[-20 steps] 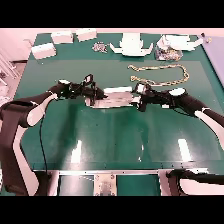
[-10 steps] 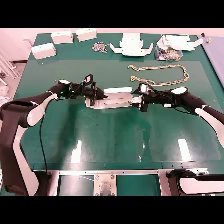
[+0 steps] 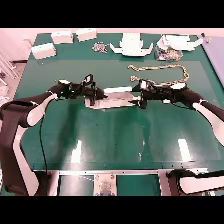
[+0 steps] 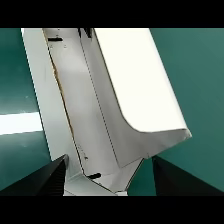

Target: Fold the box and place the chain.

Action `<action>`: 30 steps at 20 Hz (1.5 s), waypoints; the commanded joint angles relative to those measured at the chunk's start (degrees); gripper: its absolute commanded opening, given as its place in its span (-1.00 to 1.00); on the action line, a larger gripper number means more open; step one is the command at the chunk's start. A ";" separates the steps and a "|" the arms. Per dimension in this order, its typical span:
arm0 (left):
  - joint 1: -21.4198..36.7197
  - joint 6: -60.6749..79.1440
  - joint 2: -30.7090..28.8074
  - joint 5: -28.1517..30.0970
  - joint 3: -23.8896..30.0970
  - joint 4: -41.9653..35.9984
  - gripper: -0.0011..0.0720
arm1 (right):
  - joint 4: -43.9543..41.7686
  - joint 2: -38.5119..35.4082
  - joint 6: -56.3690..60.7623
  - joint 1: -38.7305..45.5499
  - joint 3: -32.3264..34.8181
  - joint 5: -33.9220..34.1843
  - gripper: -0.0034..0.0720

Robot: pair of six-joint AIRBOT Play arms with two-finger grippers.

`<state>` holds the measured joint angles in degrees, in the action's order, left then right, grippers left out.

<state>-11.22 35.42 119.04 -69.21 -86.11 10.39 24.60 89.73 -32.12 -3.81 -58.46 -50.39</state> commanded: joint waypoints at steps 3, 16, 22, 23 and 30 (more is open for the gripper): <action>-0.02 0.02 -0.04 -0.02 -0.02 0.07 -0.91 | 0.11 2.01 -0.09 0.81 -1.46 -1.97 0.69; -0.02 0.02 -0.04 0.04 -0.02 0.07 -0.91 | 2.91 9.22 -0.57 1.05 -7.08 -12.07 0.69; -0.02 0.02 -0.04 0.22 -0.02 0.07 -0.91 | 3.56 12.17 -0.55 0.92 -9.94 -14.67 0.69; -0.02 0.02 -0.04 0.22 -0.02 0.07 -0.91 | 3.56 12.59 -0.55 0.70 -10.58 -14.69 0.69; -0.02 0.02 -0.04 0.22 -0.02 0.07 -0.91 | 7.87 14.03 0.13 -0.74 -12.66 -15.08 0.69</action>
<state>-11.25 35.44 119.02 -69.10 -86.11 10.48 30.50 103.33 -32.42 -4.19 -70.52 -65.14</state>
